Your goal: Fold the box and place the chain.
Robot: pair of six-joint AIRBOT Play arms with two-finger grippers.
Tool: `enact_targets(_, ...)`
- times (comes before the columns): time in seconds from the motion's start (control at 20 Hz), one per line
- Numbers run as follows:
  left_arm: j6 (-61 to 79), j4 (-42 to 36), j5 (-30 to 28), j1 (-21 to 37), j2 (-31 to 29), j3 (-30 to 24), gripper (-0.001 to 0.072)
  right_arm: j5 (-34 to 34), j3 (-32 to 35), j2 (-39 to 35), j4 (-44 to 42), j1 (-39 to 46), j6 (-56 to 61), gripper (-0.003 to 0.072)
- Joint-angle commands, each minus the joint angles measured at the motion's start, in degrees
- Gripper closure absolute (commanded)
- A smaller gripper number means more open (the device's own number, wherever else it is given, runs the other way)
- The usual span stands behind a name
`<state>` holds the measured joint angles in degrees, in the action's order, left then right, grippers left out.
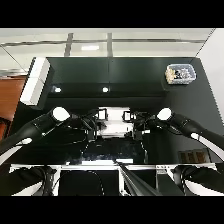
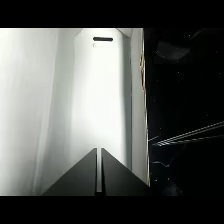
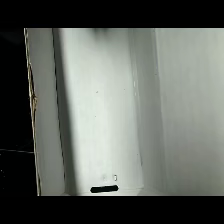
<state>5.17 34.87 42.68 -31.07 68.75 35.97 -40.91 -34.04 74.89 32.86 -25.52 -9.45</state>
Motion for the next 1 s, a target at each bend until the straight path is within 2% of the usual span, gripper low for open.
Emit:
enact_targets(0.0,-5.40,5.81,0.74,0.83,-5.14,0.07,0.0652,0.00,-0.04,0.04,0.02,0.00,0.00,0.0629)
enact_targets(0.1,-14.75,12.46,3.32,3.23,-10.84,0.07,0.0682,0.00,-0.04,0.04,0.02,0.00,-0.02,0.0629)
enact_targets(0.25,-31.71,23.71,8.24,9.53,-19.02,-0.04,0.0683,0.00,-0.04,0.04,0.02,0.00,-0.02,0.0629)
enact_targets(0.3,-37.99,26.43,9.31,12.15,-20.44,-0.15,0.0683,0.00,-0.04,0.04,0.02,0.00,-0.02,0.0629)
enact_targets(0.4,-59.78,28.35,10.91,18.75,-20.28,-0.83,0.0683,0.00,-0.04,0.04,0.02,0.00,0.00,0.0629)
enact_targets(0.5,-76.54,26.84,17.68,26.21,-16.46,-1.77,0.0683,0.00,-0.04,0.02,0.02,0.00,-0.02,0.0629)
enact_targets(0.55,-79.08,23.23,22.27,29.81,-13.25,-2.49,0.0682,0.00,-0.04,0.04,0.02,0.00,-0.02,0.0629)
enact_targets(0.65,-74.47,11.32,28.30,34.91,-6.38,-4.15,0.0683,0.00,-0.04,0.04,0.02,0.00,-0.02,0.0629)
enact_targets(0.75,-68.70,2.12,28.65,36.06,-0.22,-4.87,0.0685,0.00,-0.04,0.04,0.02,0.00,-0.02,0.0629)
enact_targets(0.8,-67.52,0.04,27.54,35.67,2.16,-4.87,0.0685,0.00,-0.04,0.04,0.02,0.00,-0.02,0.0629)
enact_targets(0.95,-66.97,0.55,20.90,32.61,7.28,-4.76,0.0686,0.00,-0.04,0.04,0.02,0.00,-0.02,0.0629)
